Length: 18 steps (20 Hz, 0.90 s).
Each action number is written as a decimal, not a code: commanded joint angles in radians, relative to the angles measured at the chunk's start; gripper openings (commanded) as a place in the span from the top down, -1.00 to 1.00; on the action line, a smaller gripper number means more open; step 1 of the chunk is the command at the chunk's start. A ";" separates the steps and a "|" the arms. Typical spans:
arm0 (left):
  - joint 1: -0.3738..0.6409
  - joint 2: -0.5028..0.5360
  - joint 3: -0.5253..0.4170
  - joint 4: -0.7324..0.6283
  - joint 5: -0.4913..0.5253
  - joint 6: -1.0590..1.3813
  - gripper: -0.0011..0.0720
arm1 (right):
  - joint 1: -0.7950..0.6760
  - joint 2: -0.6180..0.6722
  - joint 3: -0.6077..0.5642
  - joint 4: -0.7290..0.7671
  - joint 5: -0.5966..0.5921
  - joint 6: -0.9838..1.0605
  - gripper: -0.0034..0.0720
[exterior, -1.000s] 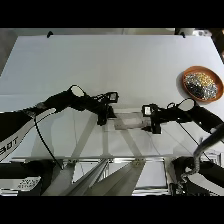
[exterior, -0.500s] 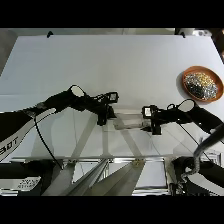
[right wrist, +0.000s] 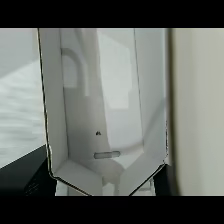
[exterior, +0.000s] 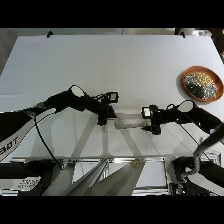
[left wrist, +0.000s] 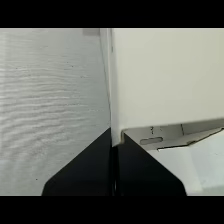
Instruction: Fold the box and place the chain.
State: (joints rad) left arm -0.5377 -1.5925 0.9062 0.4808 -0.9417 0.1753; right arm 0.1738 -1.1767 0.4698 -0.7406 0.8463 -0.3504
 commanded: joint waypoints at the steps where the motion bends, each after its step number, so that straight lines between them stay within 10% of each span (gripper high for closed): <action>1: 0.000 0.000 0.000 0.006 -0.005 0.000 0.94 | 0.000 -0.002 0.000 0.074 -0.021 0.002 -0.56; 4: 0.000 0.000 0.000 0.006 -0.006 0.000 0.94 | -0.003 -0.002 0.000 0.114 0.007 0.002 -0.93; 18: 0.000 0.000 0.000 0.006 -0.006 0.000 0.94 | -0.125 -0.048 -0.001 0.135 0.058 -0.148 -0.98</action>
State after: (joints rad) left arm -0.5381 -1.5925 0.9062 0.4866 -0.9478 0.1745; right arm 0.0742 -1.2182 0.4694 -0.6044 0.9028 -0.4816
